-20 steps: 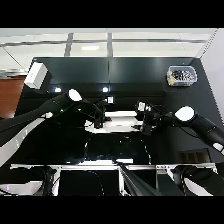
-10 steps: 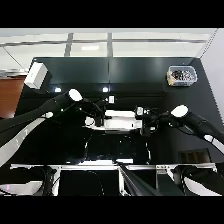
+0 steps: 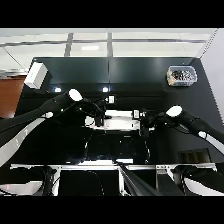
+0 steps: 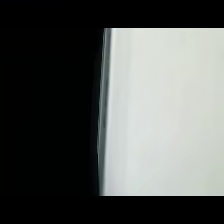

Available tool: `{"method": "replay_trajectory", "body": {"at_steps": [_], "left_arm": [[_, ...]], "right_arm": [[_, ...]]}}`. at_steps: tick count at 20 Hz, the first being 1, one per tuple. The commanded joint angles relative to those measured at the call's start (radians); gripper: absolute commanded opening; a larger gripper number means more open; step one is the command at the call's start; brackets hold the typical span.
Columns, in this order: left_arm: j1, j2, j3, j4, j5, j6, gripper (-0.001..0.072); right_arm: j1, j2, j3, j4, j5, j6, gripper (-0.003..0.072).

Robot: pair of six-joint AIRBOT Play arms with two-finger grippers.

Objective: Fold the box and place the chain.

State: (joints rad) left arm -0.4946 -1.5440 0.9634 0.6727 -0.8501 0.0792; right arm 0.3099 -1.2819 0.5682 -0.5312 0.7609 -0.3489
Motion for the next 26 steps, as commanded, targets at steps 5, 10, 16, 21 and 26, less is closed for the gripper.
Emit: {"method": "replay_trajectory", "body": {"at_steps": [5,10,16,21,26], "left_arm": [[0.0,0.0,0.001,-0.004,0.0,-0.001,0.0025],[0.0,0.0,0.001,-0.004,0.0,-0.002,0.0025],[0.006,0.001,0.01,0.006,-0.05,-0.042,0.0029],[0.092,0.107,0.082,0.283,-0.257,-0.417,0.0526],[0.24,0.21,0.095,0.317,-0.598,-0.921,0.0381]], "right_arm": [[0.016,-0.03,0.029,-0.051,-0.033,0.098,0.0697],[0.016,-0.03,0.029,-0.053,-0.031,0.098,0.0649],[0.016,-0.03,0.029,-0.057,-0.022,0.094,0.0406],[0.017,-0.03,0.029,-0.071,-0.008,0.087,0.0406],[0.017,-0.03,0.029,-0.072,0.002,0.079,0.0175]]}}
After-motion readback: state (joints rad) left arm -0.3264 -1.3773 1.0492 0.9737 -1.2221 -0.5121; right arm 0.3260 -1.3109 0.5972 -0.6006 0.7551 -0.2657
